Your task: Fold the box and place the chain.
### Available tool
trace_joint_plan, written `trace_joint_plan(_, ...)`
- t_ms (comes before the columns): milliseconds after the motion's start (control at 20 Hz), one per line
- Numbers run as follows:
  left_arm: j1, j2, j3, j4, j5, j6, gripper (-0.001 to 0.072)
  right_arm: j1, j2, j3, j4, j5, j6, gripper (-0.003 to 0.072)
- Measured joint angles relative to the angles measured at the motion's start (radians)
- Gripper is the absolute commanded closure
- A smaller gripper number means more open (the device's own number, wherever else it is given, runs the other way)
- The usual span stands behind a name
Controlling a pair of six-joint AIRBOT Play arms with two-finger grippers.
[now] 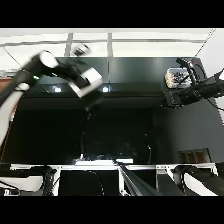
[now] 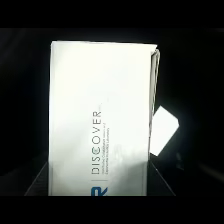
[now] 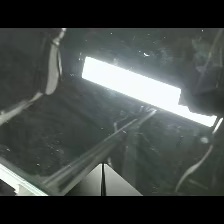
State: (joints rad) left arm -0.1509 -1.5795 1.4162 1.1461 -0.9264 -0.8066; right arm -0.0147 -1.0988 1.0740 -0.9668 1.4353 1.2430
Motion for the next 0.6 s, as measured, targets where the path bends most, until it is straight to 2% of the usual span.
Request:
trace_joint_plan(100, 0.13, -0.023, 0.053, 0.009, 0.067, -0.076, 0.0436, 0.0, 0.0, 0.0, 0.028, -0.001, 0.026, 0.0671)
trace_joint_plan(250, 0.286, -0.111, 0.177, 0.014, 0.087, -0.159, 0.0436, 0.0, 0.0, 0.0, 0.054, -0.03, 0.044, 0.0671)
trace_joint_plan(400, 0.388, -0.249, 0.334, 0.026, 0.028, -0.237, 0.0435, 0.0, 0.0, 0.0, 0.068, -0.06, 0.059, 0.0671)
trace_joint_plan(600, 0.442, -0.427, 0.53, 0.111, -0.086, -0.346, 0.0434, 0.0, 0.0, 0.0, 0.076, -0.084, 0.083, 0.0671)
